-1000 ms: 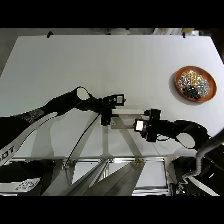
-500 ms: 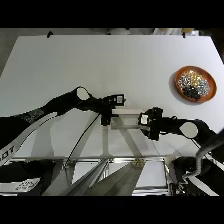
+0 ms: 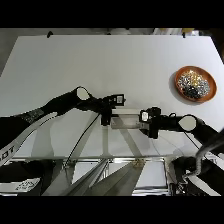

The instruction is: Fold the box and place the chain.

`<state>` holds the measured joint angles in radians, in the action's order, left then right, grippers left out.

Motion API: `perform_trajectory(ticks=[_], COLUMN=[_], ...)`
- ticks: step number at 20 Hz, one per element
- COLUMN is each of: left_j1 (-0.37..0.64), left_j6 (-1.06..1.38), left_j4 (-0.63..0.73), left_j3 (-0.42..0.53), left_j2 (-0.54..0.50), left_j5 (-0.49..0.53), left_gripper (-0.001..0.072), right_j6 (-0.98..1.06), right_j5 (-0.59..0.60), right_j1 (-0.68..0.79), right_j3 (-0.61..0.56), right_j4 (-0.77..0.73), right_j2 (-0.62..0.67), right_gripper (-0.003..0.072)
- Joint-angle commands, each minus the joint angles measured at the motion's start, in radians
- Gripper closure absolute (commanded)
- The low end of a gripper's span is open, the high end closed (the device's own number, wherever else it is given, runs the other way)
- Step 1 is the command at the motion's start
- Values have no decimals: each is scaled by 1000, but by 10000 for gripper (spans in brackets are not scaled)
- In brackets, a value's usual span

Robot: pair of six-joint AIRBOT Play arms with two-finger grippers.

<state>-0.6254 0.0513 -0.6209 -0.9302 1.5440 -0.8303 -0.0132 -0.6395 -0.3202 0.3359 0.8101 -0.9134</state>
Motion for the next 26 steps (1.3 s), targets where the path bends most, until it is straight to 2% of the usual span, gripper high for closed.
perform_trajectory(ticks=[1,7,12,19,22,23,25,26], left_j1=[0,0,0,0,0,0,0,0], left_j6=[0,0,0,0,0,0,0,0], left_j4=[0,0,0,0,0,0,0,0], left_j3=[-1,-1,-1,-1,-1,-1,-1,-1], left_j2=[0,0,0,0,0,0,0,0], left_j5=[-1,-1,-1,-1,-1,-1,-1,-1], left_gripper=[699,699,700,700,700,700,699,699], right_j6=[-87,-260,-260,-261,-286,-288,-288,-287], right_j5=[-18,-64,-103,-103,-104,-103,-102,-102], right_j1=[43,55,55,55,55,55,55,55], right_j3=[3,14,61,61,61,61,61,61], right_j4=[-74,-239,-242,-216,-216,-216,-215,-215], right_j2=[-21,-124,-221,-247,-277,-277,-277,-277], right_gripper=[20,20,21,34,201,284,356,359])
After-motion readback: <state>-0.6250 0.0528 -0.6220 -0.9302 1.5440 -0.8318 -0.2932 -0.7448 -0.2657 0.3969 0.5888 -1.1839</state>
